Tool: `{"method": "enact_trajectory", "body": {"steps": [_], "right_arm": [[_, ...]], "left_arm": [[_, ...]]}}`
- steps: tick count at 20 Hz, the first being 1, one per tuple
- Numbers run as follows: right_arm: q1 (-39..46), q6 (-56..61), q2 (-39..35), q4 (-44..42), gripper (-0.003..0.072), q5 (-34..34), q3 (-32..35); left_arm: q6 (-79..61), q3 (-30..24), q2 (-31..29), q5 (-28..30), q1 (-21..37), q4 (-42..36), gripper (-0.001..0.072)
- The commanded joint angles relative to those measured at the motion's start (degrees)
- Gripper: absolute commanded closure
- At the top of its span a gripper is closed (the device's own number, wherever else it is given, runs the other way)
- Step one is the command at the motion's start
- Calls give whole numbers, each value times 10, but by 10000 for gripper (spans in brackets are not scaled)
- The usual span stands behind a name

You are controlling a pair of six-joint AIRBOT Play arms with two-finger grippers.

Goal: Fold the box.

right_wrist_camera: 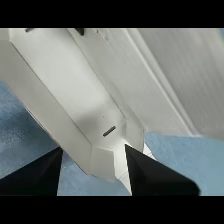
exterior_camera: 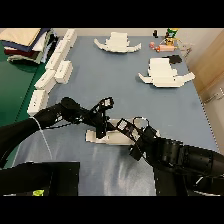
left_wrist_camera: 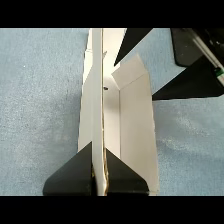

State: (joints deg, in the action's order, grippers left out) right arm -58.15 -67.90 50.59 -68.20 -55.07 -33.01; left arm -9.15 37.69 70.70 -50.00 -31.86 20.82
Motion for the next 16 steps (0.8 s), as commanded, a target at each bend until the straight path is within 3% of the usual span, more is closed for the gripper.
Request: {"method": "enact_trajectory", "body": {"steps": [1, 2, 10, 12, 16], "right_arm": [[0, 10, -1, 4, 13, -19, -5], [0, -1, -1, 13, -34, -22, -3], [122, -214, -50, -91, -34, 42, 18], [173, -329, -53, -162, -34, 75, 26], [310, -676, -22, -411, -34, 99, 30]], "left_arm": [[0, 0, 0, 0, 0, 0, 696], [0, 0, 0, 0, 0, 0, 696], [0, 0, 0, 0, 0, 0, 696], [0, 0, 0, 0, 0, 0, 696], [0, 0, 0, 0, 0, 0, 696]]}}
